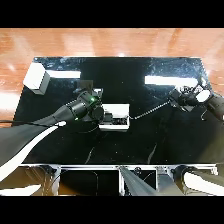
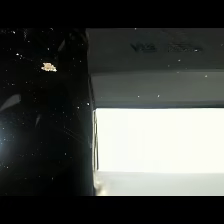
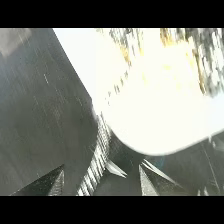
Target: Fold the box and place the chain.
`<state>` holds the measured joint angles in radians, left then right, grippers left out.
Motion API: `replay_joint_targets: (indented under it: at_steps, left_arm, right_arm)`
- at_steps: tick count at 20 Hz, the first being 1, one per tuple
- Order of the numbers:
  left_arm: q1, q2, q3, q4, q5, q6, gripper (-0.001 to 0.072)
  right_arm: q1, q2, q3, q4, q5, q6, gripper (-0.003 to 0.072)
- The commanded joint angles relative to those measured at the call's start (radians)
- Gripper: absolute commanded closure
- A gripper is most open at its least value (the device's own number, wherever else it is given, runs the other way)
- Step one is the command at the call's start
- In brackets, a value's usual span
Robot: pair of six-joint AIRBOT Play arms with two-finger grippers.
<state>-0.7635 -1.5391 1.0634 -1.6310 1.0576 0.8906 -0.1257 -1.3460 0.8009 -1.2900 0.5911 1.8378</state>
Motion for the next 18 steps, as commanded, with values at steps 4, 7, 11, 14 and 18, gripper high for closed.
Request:
replay_joint_targets:
  at_steps: [4,7,11,14,18]
  left_arm:
    - [0.000,-0.001,0.000,-0.001,-0.006,0.000,0.0688]
    - [0.000,-0.001,0.000,-0.001,-0.008,0.000,0.0688]
    - [0.000,-0.001,0.000,-0.002,-0.011,0.000,0.0689]
    - [0.000,-0.001,0.000,-0.002,-0.011,0.000,0.0689]
    - [0.000,-0.001,0.000,-0.001,-0.012,0.000,0.0688]
  right_arm:
    - [-0.003,-0.072,0.029,0.052,-0.083,0.013,0.0136]
    - [-0.003,-0.084,0.030,0.078,-0.079,-0.015,0.0480]
    - [-0.003,-0.077,0.078,0.219,0.071,-0.245,0.0663]
    - [-0.003,0.009,0.114,0.223,0.166,-0.310,0.0663]
    - [0.003,0.230,0.185,0.228,0.325,-0.381,0.0663]
